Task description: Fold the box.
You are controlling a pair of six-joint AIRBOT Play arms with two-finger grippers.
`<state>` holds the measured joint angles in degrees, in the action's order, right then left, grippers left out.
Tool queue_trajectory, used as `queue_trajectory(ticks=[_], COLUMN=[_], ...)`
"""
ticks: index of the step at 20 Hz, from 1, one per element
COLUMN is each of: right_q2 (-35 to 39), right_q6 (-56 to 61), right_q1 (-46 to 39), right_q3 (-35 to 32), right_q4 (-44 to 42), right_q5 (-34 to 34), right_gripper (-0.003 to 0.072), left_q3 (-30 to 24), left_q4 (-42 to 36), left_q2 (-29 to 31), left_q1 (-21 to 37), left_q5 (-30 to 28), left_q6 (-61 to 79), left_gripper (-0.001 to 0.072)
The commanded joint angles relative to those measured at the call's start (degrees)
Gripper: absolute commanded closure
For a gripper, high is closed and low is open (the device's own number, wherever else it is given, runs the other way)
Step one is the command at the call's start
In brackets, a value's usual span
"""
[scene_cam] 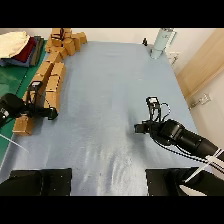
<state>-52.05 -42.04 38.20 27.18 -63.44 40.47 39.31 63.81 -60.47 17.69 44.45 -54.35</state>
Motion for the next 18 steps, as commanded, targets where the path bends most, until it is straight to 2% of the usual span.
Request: queue_trajectory(ticks=[1,6,7,8,9,12,14,16,18], right_q2=[0.0,-0.1,-0.4,-0.9,-1.7,-6.8,-12.1,-18.1,-24.7], right_q6=[0.0,0.0,-0.1,-1.5,-3.0,-5.0,-8.4,-12.6,-18.1], right_q1=[0.0,0.0,0.0,0.0,0.0,-1.7,-4.1,-6.2,-7.5], right_q3=[0.0,0.7,1.6,3.0,4.7,12.0,18.6,25.4,32.7], right_q4=[0.0,0.0,0.0,0.0,0.0,-0.5,-2.7,-7.6,-15.0], right_q5=[0.0,0.0,0.0,0.0,0.0,0.0,0.1,0.9,3.5], right_gripper=[0.0677,0.0677,0.0678,0.0678,0.0678,0.0678,0.0678,0.0678,0.0678], left_q3=[4.7,12.8,13.9,14.8,15.3,15.8,17.1,18.8,20.0], left_q4=[6.4,7.5,6.4,4.9,3.5,1.5,1.4,0.3,-2.8], left_q2=[4.7,9.4,9.5,9.4,9.4,8.0,4.8,0.1,-4.5], left_q1=[0.4,-0.2,-1.0,-2.1,-3.9,-11.6,-18.3,-24.9,-30.5], left_q5=[10.8,18.6,19.6,20.6,20.5,15.6,14.5,13.4,9.9], left_q6=[-5.8,-14.7,-16.5,-17.2,-17.0,-16.9,-17.0,-17.1,-17.1], left_gripper=[0.001,0.0012,0.0149,0.0488,0.0695,0.0698,0.0698,0.0698,0.0698])
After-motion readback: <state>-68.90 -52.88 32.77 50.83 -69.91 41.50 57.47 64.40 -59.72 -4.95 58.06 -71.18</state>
